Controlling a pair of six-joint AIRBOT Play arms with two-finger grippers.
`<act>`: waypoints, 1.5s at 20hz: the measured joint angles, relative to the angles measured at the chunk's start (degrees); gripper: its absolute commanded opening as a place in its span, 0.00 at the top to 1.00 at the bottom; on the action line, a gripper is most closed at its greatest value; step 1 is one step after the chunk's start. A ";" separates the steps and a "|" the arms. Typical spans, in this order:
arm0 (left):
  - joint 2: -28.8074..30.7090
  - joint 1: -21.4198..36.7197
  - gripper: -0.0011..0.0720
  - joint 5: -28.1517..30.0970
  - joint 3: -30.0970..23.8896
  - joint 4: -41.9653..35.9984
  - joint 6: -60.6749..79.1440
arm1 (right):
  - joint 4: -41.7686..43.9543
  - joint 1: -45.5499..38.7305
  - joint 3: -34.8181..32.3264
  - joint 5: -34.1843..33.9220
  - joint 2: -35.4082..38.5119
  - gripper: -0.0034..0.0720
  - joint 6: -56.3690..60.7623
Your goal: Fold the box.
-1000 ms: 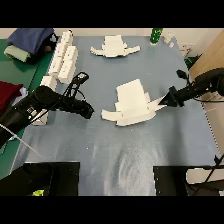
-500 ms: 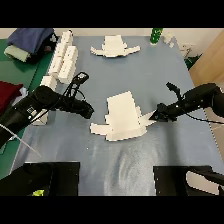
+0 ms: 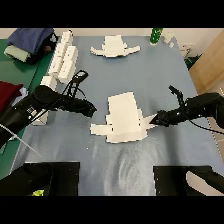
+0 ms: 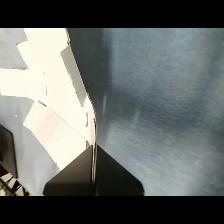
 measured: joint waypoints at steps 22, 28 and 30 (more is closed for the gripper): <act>-20.57 4.68 0.43 -8.72 0.59 -14.75 5.90 | 1.68 17.07 -14.64 19.12 8.48 0.95 -5.49; -24.70 4.66 0.44 -15.96 3.37 -19.93 14.12 | 1.51 17.46 -14.64 19.30 8.50 0.95 -4.52; -25.24 4.55 0.74 -18.56 3.80 -20.39 15.56 | 1.49 17.49 -14.64 19.30 8.50 0.95 -4.37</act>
